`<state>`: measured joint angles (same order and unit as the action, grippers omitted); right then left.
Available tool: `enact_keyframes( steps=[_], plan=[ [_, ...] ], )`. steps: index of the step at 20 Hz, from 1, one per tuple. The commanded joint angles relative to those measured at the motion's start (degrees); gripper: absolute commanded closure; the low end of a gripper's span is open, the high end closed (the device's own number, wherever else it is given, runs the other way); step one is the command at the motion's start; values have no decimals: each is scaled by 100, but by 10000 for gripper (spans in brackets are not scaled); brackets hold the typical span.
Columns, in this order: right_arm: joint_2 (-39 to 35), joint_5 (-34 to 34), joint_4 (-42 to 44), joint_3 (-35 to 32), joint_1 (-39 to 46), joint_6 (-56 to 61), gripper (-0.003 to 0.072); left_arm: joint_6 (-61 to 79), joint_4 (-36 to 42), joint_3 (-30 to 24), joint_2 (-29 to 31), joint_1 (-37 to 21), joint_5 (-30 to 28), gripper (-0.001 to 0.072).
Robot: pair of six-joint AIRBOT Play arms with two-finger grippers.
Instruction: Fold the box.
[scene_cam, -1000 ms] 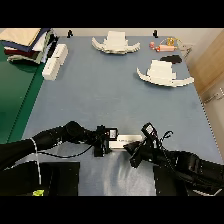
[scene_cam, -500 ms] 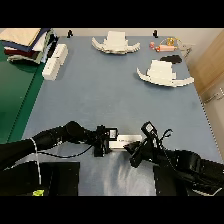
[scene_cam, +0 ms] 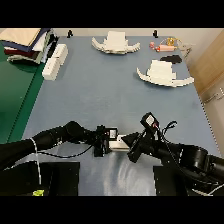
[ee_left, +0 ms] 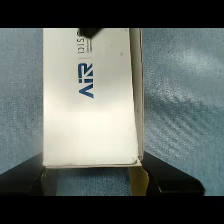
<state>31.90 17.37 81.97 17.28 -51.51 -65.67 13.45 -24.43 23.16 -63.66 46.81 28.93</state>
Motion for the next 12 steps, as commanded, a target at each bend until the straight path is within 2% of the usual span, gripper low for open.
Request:
enact_keyframes(
  steps=[1, 3, 6, 8, 12],
  plan=[
    [-13, 1191, -651, 365, 350, 654, 683, -2, 184, 15, 20, -2, -4, 182],
    [-20, 1731, -990, 575, 688, 1150, 683, -334, 210, 116, 160, -76, -4, 181],
    [-17, 1915, -1145, 850, 1043, 1285, 684, -1080, -50, 155, 761, -588, 0, 181],
    [-17, 1919, -1335, 944, 1217, 1528, 684, -2232, -815, 155, 1231, -1266, 79, 182],
    [-15, 1958, -1895, 955, 1447, 2114, 683, -4264, -3169, 157, 1947, -3351, 1126, 181]
  ],
)
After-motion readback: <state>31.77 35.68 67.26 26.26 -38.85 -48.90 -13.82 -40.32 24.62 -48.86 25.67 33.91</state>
